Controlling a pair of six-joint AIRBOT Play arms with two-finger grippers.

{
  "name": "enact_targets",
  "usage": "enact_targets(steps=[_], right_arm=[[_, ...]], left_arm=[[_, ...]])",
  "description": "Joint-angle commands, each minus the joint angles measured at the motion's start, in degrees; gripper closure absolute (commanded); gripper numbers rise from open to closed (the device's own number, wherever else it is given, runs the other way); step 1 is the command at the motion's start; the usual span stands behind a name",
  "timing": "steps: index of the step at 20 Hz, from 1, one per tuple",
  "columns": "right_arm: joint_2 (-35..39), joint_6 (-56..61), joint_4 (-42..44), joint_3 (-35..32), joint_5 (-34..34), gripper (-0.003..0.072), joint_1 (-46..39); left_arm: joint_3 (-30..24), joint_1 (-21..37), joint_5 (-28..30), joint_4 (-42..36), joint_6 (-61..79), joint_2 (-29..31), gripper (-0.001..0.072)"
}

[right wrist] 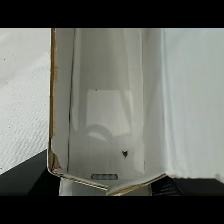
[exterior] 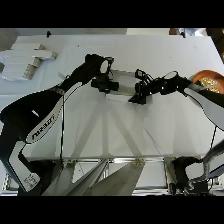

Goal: Fold the box and place the chain.

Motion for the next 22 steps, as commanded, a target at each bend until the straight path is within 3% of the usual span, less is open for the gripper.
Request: enact_targets(steps=[1, 11, 14, 22], right_arm=[[0.0, -0.1, 0.0, 0.0, 0.0, 0.0252, 0.0], [0.0, -0.1, 0.0, 0.0, 0.0, 0.0252, 0.0], [0.0, -0.1, 0.0, 0.0, 0.0, 0.0252, 0.0], [0.0, -0.1, 0.0, 0.0, 0.0, 0.0252, 0.0]], left_arm=[[0.2, -0.8, -0.7, 0.2, 0.3, -0.3, 0.0701], [0.2, -1.3, -0.4, 0.1, 0.2, -0.3, 0.0693], [0.2, -1.1, -0.8, 0.1, 0.1, 0.4, 0.0534], [0.2, 5.9, -0.9, -7.8, 7.6, 9.2, 0.0529]])
